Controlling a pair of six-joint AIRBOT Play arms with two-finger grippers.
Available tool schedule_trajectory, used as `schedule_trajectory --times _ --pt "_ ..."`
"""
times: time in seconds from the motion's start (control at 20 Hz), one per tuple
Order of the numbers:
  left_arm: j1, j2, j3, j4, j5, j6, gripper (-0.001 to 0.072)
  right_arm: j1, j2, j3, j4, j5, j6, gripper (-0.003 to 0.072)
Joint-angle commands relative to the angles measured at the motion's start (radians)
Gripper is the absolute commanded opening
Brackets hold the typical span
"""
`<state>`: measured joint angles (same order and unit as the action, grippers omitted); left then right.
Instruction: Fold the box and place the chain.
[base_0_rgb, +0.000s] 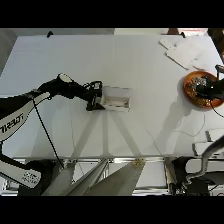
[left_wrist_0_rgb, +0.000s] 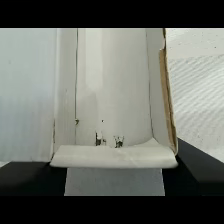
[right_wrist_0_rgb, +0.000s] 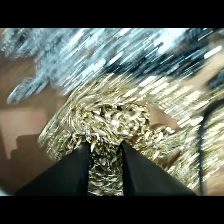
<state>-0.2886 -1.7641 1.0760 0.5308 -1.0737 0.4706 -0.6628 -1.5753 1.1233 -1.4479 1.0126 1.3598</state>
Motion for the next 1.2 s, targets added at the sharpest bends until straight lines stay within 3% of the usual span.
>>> schedule_trajectory --times 0.0,0.5,0.85,1.15 --pt "0.0 0.0 0.0 0.001 0.0 0.0 0.0376 -0.001 0.071 0.003 -0.01 0.022 -0.047 0.0009" --pt "0.0 0.0 0.0 0.001 0.0 0.0 0.0376 0.032 0.34 0.003 0.019 0.149 -0.056 0.0007" --pt "0.0 0.0 0.0 0.001 0.0 0.0 0.0376 0.258 0.419 0.003 0.018 0.249 -0.032 0.0007" --pt "0.0 0.0 0.0 0.001 0.0 0.0 0.0376 0.475 0.419 0.003 0.015 0.233 0.05 0.0007"
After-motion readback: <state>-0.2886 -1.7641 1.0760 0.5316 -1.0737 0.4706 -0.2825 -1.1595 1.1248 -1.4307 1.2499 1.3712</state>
